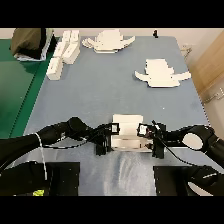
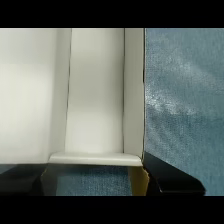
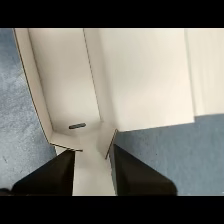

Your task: Fold the box.

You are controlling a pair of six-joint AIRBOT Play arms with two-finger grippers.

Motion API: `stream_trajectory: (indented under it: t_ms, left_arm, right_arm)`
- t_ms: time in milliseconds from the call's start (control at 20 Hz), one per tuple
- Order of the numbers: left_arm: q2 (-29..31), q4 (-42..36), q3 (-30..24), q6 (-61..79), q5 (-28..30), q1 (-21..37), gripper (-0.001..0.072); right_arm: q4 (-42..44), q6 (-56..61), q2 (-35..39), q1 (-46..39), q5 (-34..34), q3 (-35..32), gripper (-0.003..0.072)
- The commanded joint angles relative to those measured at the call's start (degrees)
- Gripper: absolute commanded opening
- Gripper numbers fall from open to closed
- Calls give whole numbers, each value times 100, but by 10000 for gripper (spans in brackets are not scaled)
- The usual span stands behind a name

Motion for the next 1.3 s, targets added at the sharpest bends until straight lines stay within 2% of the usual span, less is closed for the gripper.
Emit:
stream_trajectory:
  t_ms: [0,50,100,550,600,650,750,800,850,1100,1150,1200,1250]
  left_arm:
    - [0,2,4,0,0,4,512]
    - [0,2,4,0,0,4,512]
    - [0,2,4,0,0,4,512]
    - [0,2,4,0,0,4,512]
    - [0,2,4,0,0,4,512]
    - [0,2,4,0,0,4,512]
    - [0,2,4,0,0,4,512]
    - [0,2,4,0,0,4,512]
    - [0,2,4,0,0,4,512]
    - [0,2,4,0,0,4,512]
    - [0,2,4,0,0,4,512]
    - [0,2,4,0,0,4,512]
    - [0,2,4,0,0,4,512]
  right_arm:
    - [188,-11,-24,313,-164,-7,274]
    - [212,20,-24,361,-164,-7,192]
    - [243,17,-24,385,-181,-7,141]
    - [584,-186,-111,387,-640,-61,145]
    - [645,-186,-177,387,-643,-61,251]
    - [697,-186,-262,387,-643,-61,438]
    - [717,-184,-431,387,-671,-63,514]
    - [717,-186,-503,387,-772,-81,621]
    - [717,-188,-564,387,-894,-103,671]
    - [625,-184,-570,387,-881,-101,669]
    - [566,-184,-505,385,-815,-96,639]
    - [483,-175,-407,380,-715,-94,552]
    - [348,-116,-289,380,-562,-94,405]
